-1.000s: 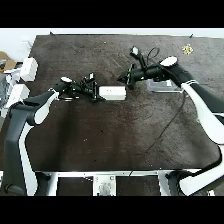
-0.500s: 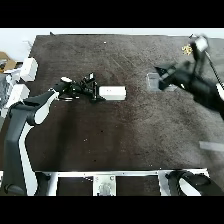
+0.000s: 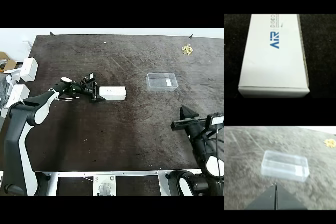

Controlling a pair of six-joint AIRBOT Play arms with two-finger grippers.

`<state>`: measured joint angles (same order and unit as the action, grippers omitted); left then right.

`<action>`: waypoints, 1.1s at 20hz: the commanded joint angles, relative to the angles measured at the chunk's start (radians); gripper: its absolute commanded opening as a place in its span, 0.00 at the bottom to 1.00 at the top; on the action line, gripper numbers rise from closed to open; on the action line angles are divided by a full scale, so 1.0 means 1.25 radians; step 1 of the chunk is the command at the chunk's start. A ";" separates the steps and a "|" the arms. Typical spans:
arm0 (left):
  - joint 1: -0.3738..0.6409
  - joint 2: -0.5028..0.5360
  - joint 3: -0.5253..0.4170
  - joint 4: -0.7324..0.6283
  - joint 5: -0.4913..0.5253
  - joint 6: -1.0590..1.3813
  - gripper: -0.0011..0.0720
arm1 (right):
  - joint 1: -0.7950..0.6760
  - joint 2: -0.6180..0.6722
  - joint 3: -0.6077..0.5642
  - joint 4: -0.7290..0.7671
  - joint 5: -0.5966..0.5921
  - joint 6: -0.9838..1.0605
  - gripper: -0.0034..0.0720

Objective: Fold the box and place the chain.

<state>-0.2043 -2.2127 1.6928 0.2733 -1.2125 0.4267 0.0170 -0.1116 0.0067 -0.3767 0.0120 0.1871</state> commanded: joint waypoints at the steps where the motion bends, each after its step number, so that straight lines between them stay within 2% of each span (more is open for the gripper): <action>1: 0.000 0.000 0.000 -0.017 0.016 -0.005 0.21 | 0.000 0.054 -0.059 0.000 -0.029 0.001 0.05; 2: 0.001 0.003 0.002 -0.031 0.010 -0.013 0.03 | 0.000 0.054 -0.059 0.000 -0.028 0.001 0.05; 4: 0.015 0.026 0.002 -0.120 0.016 -0.053 0.02 | 0.000 0.054 -0.059 0.000 -0.028 0.001 0.05; 6: 0.034 0.090 0.002 -0.190 0.042 -0.075 0.02 | 0.000 0.054 -0.059 0.000 -0.034 0.001 0.05; 8: 0.064 0.193 0.002 -0.182 0.141 -0.148 0.02 | 0.000 0.054 -0.059 0.000 -0.034 0.001 0.05; 9: 0.085 0.251 0.001 -0.156 0.226 -0.231 0.02 | 0.000 0.054 -0.059 0.000 -0.034 0.001 0.05; 11: 0.124 0.345 0.001 -0.041 0.421 -0.427 0.02 | 0.000 0.054 -0.059 0.000 -0.034 0.001 0.05; 12: 0.143 0.381 0.001 0.059 0.534 -0.559 0.02 | 0.000 0.054 -0.059 0.000 -0.034 0.001 0.05; 13: 0.161 0.407 -0.001 0.167 0.617 -0.699 0.02 | 0.000 0.054 -0.059 0.000 -0.034 0.001 0.05; 14: 0.185 0.424 -0.001 0.295 0.654 -0.842 0.02 | 0.000 0.054 -0.059 0.000 -0.034 0.001 0.05; 16: 0.233 0.431 -0.002 0.527 0.623 -1.077 0.02 | 0.000 0.054 -0.059 0.000 -0.034 0.001 0.05; 18: 0.280 0.427 -0.031 0.688 0.576 -1.235 0.02 | 0.000 0.054 -0.059 0.000 -0.034 0.001 0.05; 22: 0.337 0.427 -0.165 0.692 0.676 -1.274 0.02 | 0.000 0.054 -0.059 0.000 -0.034 0.001 0.05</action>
<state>0.1696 -1.6878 1.5745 1.0153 -0.4656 -1.0157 0.0170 -0.0448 -0.0669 -0.3767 -0.0307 0.1879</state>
